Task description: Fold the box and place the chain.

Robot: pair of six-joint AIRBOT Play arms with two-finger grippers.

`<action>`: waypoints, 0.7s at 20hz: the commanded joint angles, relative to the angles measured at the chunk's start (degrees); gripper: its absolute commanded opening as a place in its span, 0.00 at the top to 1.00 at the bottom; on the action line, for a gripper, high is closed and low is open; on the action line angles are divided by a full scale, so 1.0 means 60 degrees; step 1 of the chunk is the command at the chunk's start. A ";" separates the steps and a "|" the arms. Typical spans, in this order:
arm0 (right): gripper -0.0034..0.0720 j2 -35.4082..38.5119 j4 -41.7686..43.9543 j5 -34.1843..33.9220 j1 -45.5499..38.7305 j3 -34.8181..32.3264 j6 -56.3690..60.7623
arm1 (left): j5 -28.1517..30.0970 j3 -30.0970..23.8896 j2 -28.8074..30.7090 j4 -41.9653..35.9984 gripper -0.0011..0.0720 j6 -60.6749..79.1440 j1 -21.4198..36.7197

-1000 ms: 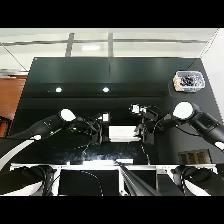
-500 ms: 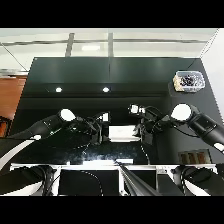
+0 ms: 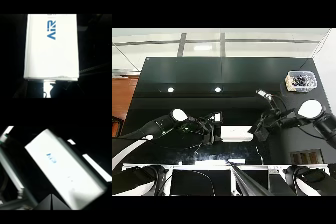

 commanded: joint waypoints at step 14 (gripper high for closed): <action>0.95 -0.1982 0.1818 -0.1435 0.0459 -0.1027 0.1366 | -0.0036 0.0000 0.0000 -0.0004 0.32 0.0000 -0.0004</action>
